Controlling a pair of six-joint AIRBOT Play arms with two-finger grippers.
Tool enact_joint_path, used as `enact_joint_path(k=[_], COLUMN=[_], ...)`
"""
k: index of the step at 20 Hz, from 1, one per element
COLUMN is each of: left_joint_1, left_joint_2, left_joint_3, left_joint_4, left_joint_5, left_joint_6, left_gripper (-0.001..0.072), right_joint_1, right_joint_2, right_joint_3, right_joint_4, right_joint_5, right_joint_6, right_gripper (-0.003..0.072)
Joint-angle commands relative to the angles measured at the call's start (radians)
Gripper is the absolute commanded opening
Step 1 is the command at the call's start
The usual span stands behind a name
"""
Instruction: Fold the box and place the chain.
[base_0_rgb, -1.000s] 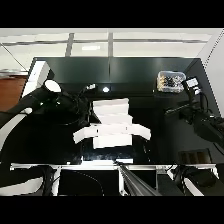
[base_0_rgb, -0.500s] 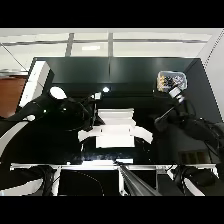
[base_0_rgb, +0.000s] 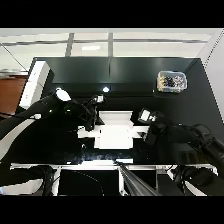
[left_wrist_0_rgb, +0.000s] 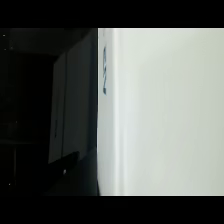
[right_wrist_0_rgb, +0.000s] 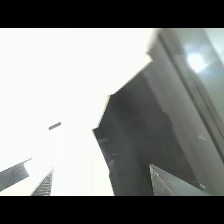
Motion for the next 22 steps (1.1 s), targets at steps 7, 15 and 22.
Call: enact_joint_path(k=[7, 15, 22], left_joint_1=[-0.001, -0.001, -0.001], left_joint_2=[-0.019, -0.028, -0.027], left_joint_3=[0.000, -0.019, -0.019], left_joint_4=[0.014, 0.026, 0.036], left_joint_5=[0.066, 0.109, 0.078], left_joint_6=[0.009, 0.052, 0.064], left_gripper=[0.0026, 0.0026, 0.0026], right_joint_1=[0.054, 0.054, 0.112], right_joint_2=[-0.089, -0.092, -0.108], right_joint_3=[-0.004, -0.004, -0.004], right_joint_4=[0.004, 0.001, 0.003], right_joint_5=[-0.003, -0.006, -0.025], right_joint_6=[-0.113, -0.183, -0.183], right_gripper=[0.0700, 0.0701, 0.0701])
